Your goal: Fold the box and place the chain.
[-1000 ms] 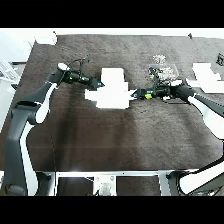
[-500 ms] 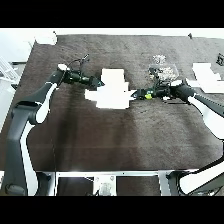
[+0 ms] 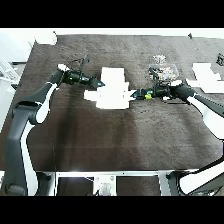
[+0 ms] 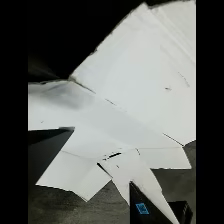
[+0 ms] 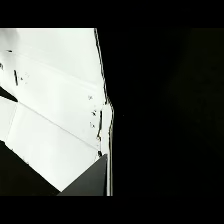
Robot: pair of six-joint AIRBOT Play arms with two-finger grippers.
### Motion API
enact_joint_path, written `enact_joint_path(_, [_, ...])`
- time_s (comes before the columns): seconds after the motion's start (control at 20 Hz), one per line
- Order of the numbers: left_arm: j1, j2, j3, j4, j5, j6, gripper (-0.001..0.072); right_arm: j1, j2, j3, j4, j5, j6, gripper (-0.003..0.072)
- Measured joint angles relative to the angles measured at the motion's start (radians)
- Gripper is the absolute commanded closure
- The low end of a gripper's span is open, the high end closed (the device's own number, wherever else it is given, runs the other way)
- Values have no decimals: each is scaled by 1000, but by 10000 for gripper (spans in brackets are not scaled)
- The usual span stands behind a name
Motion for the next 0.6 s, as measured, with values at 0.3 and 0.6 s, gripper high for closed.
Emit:
enact_joint_path(0.3, [0, -11, 0, -46, -4, 19, 510, 0, 0, 0, 0, 2, -6, 681])
enact_joint_path(0.6, [0, -11, 0, -53, -32, 68, 691, -2, 0, 0, 0, 2, -19, 483])
